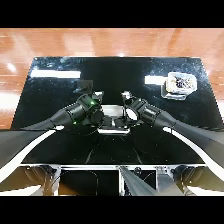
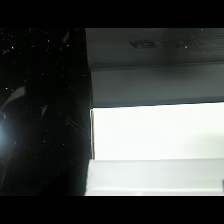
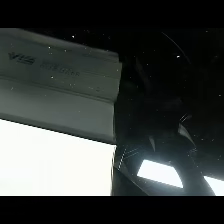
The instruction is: Fold the box and place the chain.
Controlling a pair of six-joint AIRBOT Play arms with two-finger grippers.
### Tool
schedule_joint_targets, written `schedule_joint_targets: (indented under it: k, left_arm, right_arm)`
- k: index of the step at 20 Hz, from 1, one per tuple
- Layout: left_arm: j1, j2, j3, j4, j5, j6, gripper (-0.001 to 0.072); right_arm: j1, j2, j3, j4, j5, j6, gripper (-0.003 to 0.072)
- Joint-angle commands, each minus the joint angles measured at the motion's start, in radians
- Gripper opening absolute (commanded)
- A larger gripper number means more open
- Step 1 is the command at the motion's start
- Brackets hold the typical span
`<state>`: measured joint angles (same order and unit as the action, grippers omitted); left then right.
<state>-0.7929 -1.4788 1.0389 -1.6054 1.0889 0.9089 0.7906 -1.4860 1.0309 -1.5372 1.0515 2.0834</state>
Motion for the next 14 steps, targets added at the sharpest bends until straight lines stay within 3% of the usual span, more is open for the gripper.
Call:
schedule_joint_targets:
  k: [1,2,4,9,10,11,14]
  left_arm:
    - [-0.001,-0.001,0.000,0.000,-0.003,0.000,0.0019]
    - [-0.001,-0.001,0.000,0.000,-0.004,0.000,0.0019]
    - [-0.001,-0.001,0.000,0.000,-0.004,0.000,0.0019]
    - [-0.001,-0.001,0.000,0.000,-0.005,0.000,0.0019]
    - [-0.001,-0.001,0.000,0.000,-0.005,0.000,0.0019]
    - [-0.001,-0.001,0.000,0.000,-0.005,0.000,0.0019]
    - [-0.001,-0.001,0.000,0.000,-0.005,0.000,0.0019]
  right_arm:
    - [0.001,0.001,0.001,0.003,-0.001,-0.001,0.0105]
    - [0.001,0.001,0.001,0.003,0.000,-0.001,0.0450]
    - [0.001,0.002,0.001,0.003,0.000,-0.004,0.0368]
    - [0.001,0.002,0.003,0.011,0.006,-0.006,0.0338]
    - [0.001,0.003,0.003,0.012,0.006,-0.019,0.0161]
    - [0.001,0.004,0.003,0.024,0.006,-0.038,0.0047]
    - [0.001,0.008,0.003,0.026,0.007,-0.042,0.0026]
